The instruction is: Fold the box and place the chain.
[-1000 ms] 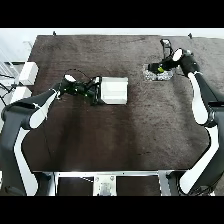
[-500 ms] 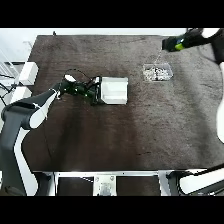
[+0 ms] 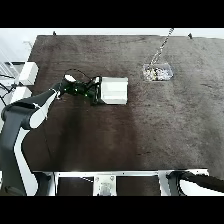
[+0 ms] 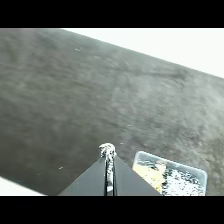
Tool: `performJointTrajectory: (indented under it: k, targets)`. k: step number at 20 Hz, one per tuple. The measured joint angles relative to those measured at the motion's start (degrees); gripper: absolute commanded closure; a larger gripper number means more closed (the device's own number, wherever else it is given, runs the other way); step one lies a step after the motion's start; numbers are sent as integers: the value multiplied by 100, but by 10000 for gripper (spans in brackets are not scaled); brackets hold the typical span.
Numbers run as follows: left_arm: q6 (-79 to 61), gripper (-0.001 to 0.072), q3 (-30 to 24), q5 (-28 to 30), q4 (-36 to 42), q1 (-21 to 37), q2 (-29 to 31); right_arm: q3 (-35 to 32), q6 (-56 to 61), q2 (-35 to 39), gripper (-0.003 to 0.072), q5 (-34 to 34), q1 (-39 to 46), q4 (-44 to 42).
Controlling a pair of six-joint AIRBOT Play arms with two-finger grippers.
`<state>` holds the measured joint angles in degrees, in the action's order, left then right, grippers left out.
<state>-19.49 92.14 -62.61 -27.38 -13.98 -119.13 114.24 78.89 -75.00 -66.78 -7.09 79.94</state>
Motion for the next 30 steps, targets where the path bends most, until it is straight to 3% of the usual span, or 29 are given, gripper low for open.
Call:
performJointTrajectory:
  k: [7,14,22,26,30]
  targets:
    - [0,131,0,0,0,0,0,-223,-7,225,672,-686,-728,20]
    - [11,131,0,-2,0,0,0,-938,-4,247,672,-706,-1504,11]
    - [15,131,0,-4,-2,0,0,-2159,72,247,672,251,-1862,-302]
    - [15,130,0,-4,-2,0,0,-2905,133,181,673,1113,-1941,-579]
    - [15,131,0,-4,-2,0,0,-3786,149,-341,673,2337,-2009,-1119]
